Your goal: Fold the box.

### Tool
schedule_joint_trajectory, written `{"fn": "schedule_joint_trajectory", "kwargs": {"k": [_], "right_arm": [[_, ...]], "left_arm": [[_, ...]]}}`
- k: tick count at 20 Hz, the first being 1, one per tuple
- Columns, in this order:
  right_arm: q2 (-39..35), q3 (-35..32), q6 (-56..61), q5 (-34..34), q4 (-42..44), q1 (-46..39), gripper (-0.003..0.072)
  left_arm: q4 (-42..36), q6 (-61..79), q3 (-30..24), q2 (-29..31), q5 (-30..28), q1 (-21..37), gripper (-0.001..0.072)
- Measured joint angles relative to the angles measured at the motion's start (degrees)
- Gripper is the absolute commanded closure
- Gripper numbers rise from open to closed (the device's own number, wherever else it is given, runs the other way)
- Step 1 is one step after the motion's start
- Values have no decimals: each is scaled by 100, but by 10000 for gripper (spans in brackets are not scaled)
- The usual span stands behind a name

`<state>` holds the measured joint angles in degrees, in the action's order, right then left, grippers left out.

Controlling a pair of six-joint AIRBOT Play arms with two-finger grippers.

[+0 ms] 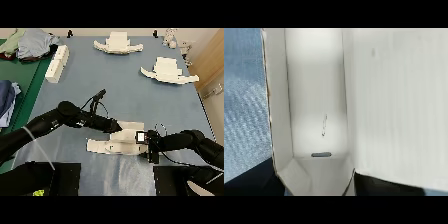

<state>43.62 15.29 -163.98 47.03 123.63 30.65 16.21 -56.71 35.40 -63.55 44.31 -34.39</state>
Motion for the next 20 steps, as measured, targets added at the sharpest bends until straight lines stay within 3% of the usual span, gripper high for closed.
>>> {"fn": "schedule_joint_trajectory", "kwargs": {"k": [5,13,17,20], "right_arm": [[0,0,2,-2,0,0,150],[0,0,-7,-4,-2,2,150],[0,0,-4,0,-2,2,150],[0,0,-2,-2,-2,2,150]], "left_arm": [[223,-507,129,-780,-52,-15,695],[772,-1060,173,-986,63,-22,695],[861,-748,321,-605,317,-22,695],[1010,-437,396,155,407,-22,696]]}}
